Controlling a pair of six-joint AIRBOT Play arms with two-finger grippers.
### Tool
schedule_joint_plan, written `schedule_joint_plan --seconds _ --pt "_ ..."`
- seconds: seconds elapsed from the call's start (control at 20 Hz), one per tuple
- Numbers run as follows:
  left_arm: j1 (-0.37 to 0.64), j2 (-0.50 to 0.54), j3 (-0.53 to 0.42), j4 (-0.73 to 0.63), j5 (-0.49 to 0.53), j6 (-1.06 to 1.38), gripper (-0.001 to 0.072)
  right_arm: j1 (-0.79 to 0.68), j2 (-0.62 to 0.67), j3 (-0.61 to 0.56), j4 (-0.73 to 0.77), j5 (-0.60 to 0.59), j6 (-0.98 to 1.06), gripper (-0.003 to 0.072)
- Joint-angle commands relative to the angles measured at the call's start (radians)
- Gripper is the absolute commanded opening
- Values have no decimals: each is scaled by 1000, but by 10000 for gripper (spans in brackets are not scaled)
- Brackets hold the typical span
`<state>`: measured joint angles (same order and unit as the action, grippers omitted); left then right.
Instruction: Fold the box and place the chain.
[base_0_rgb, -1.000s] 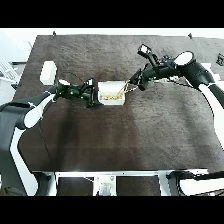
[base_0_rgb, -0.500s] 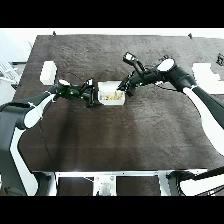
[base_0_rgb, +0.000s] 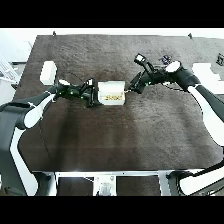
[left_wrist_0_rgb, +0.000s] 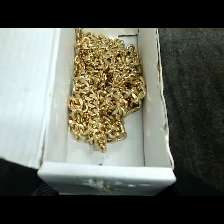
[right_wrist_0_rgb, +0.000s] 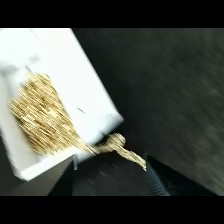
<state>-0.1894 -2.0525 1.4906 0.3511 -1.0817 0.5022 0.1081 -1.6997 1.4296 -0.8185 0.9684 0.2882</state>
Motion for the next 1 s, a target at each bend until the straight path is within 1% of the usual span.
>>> schedule_joint_plan --seconds 0.0,0.2,0.35,0.45,0.85,0.95 --pt "0 -1 0 0 0 0 307 -33 -47 0 -5 -3 -190 538" --pt "0 -1 0 0 1 0 307 -17 -126 2 -2 -39 -393 538" --pt "0 -1 0 0 1 0 307 -1 -158 4 7 -51 -466 537" --pt "0 -1 0 0 1 0 307 4 -165 11 16 -55 -473 513" --pt "0 -1 0 0 0 0 307 12 -166 22 40 -51 -473 515" --pt "0 -1 0 0 0 0 307 18 -166 23 44 -7 -468 515"
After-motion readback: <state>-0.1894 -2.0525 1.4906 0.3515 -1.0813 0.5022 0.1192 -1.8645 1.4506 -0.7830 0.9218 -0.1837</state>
